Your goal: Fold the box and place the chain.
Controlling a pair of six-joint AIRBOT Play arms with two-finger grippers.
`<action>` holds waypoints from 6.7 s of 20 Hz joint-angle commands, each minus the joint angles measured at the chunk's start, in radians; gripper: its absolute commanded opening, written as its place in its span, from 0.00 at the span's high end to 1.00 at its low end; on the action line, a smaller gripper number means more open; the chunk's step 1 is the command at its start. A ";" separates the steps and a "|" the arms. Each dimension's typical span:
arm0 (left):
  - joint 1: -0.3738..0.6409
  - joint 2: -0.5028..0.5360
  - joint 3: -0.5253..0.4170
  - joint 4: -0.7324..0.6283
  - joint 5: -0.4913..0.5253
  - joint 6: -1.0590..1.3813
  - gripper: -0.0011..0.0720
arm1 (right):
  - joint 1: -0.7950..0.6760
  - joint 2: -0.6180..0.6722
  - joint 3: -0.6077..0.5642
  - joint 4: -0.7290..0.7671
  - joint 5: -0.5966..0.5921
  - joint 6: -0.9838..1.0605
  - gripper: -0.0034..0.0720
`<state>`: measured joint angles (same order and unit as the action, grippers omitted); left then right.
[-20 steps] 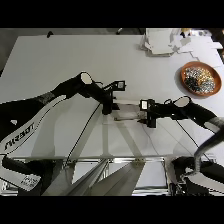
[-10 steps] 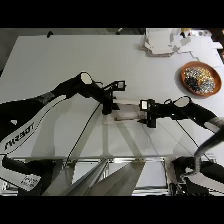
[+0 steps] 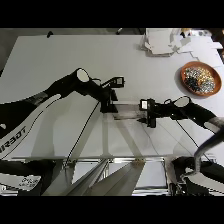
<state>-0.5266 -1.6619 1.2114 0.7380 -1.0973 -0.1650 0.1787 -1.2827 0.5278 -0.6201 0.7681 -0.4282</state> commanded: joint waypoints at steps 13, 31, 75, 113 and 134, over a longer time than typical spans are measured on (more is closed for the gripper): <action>-0.110 0.219 0.000 0.196 -0.208 -0.407 0.98 | 0.000 0.001 0.000 -0.001 0.003 0.001 0.42; -0.170 0.048 0.000 0.196 0.399 -0.494 0.97 | 0.000 0.001 0.000 -0.001 0.003 0.001 0.42; -0.018 0.232 -0.349 0.194 0.335 0.345 0.67 | 0.000 0.001 0.000 -0.001 0.002 0.001 0.42; -0.154 0.149 -0.349 -0.075 0.411 0.337 0.76 | 0.000 0.001 0.000 -0.001 0.003 0.001 0.42; 0.038 0.502 -0.350 0.445 0.040 -1.118 0.98 | 0.000 0.001 0.000 -0.001 0.003 0.001 0.42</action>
<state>-0.5453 -1.1900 0.8627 1.1187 -0.9508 -0.8845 0.1787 -1.2827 0.5278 -0.6216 0.7708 -0.4278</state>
